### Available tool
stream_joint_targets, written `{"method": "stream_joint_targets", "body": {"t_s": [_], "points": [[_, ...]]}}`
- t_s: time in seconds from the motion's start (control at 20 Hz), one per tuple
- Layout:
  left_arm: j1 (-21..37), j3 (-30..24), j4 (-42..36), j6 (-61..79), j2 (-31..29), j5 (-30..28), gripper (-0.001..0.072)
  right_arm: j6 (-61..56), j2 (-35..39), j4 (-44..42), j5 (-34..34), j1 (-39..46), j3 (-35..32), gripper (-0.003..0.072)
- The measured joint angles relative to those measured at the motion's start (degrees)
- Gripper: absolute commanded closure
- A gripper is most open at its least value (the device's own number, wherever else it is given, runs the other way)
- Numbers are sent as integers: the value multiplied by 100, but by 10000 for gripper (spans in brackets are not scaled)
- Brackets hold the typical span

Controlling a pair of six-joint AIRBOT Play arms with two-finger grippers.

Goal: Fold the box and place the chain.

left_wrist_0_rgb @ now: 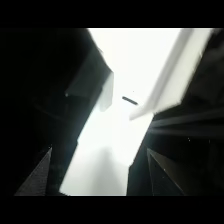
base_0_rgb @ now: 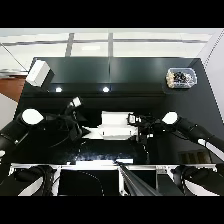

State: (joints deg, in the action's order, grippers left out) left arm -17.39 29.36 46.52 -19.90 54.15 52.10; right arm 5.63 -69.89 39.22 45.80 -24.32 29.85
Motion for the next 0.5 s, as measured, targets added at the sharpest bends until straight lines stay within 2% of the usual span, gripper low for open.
{"method": "stream_joint_targets", "body": {"t_s": [0.15, 0.5], "points": [[-251, -188, 74, 286, 138, -295, 27, 0, 0, 0, 2, 0, 0, 161], [-911, -299, -299, 1294, 549, -1209, 29, -2, 0, -2, 20, 0, 0, 161]]}}
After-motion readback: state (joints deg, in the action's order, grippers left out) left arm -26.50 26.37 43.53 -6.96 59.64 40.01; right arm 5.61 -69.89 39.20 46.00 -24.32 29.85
